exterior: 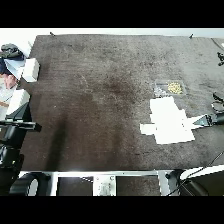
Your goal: Fold the box and place the chain.
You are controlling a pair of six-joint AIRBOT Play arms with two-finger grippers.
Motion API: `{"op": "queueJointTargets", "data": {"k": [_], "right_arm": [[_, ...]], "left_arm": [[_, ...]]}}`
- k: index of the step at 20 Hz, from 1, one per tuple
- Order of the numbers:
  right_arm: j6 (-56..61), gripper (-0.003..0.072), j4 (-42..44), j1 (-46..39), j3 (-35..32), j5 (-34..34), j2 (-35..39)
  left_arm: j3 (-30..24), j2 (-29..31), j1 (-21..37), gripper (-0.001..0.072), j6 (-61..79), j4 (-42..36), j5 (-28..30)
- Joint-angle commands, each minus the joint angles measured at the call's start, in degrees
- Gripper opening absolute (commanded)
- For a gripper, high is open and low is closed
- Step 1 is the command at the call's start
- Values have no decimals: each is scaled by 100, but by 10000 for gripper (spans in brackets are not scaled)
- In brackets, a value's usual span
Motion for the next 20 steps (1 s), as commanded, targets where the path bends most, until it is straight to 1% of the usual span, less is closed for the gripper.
{"op": "queueJointTargets", "data": {"k": [1,3,5,8,10,13,15,18,20], "right_arm": [[-197,-19,553,197,-538,146,262],[-330,-20,1003,507,-1200,-52,549],[-380,-20,1810,938,-1980,-433,905],[-422,-20,2896,1823,-3091,-1447,1541],[-313,-20,3423,2581,-3571,-2122,1895],[13,-20,3641,3773,-3703,-3244,2105],[238,-20,3698,4315,-3620,-3829,2105],[271,-20,3923,4846,-3495,-4524,2105],[267,-20,4236,5003,-3486,-4872,2103]], "left_arm": [[-2,2,-4,11,2,2,0],[-2,2,-4,11,2,2,0],[-2,2,-4,11,2,2,2],[-2,2,-4,11,2,2,0],[-2,2,-4,11,2,2,2],[-2,2,-4,11,2,2,0],[-2,2,-4,11,4,2,-4],[-2,2,-4,11,0,2,-9],[-2,2,-4,11,2,2,-205]]}}
